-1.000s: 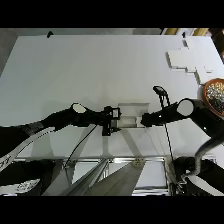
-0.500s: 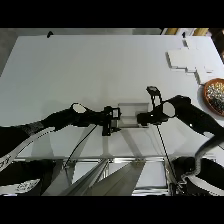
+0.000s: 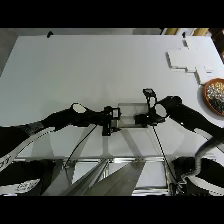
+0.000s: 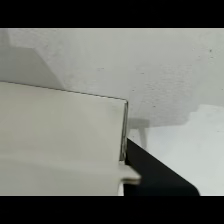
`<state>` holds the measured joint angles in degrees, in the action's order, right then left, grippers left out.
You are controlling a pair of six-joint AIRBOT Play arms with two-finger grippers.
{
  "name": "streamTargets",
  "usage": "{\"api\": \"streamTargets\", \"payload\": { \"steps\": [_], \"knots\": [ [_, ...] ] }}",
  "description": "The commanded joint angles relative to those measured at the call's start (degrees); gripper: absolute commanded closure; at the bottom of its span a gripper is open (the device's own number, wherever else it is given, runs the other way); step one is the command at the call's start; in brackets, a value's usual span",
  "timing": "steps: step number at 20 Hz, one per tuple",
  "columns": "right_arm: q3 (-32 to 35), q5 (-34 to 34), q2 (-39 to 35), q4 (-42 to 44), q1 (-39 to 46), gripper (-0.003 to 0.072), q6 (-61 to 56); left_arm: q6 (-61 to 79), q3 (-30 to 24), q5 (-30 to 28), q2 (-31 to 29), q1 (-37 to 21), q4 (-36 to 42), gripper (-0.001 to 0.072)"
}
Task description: Fold the box and place the chain.
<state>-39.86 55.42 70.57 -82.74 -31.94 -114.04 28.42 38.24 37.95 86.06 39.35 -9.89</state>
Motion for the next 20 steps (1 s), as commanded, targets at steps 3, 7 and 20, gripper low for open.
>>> {"api": "streamTargets", "payload": {
  "steps": [3, 7, 20],
  "knots": [
    [-0.09, 2.14, 0.35, 0.02, -0.13, 0.0654, -0.17, 0.0, 0.0, 0.0, -0.04, -0.04, -0.02, 0.0697],
    [-0.07, 2.4, 0.35, 0.02, -0.13, 0.0668, -0.15, 0.02, 0.0, 0.0, -0.04, -0.04, 0.0, 0.0697],
    [-2.75, 6.45, 1.86, -5.62, -0.13, 0.0483, -3.21, 0.02, 0.0, -0.02, -0.04, -0.04, -0.02, 0.0697]
  ]
}}
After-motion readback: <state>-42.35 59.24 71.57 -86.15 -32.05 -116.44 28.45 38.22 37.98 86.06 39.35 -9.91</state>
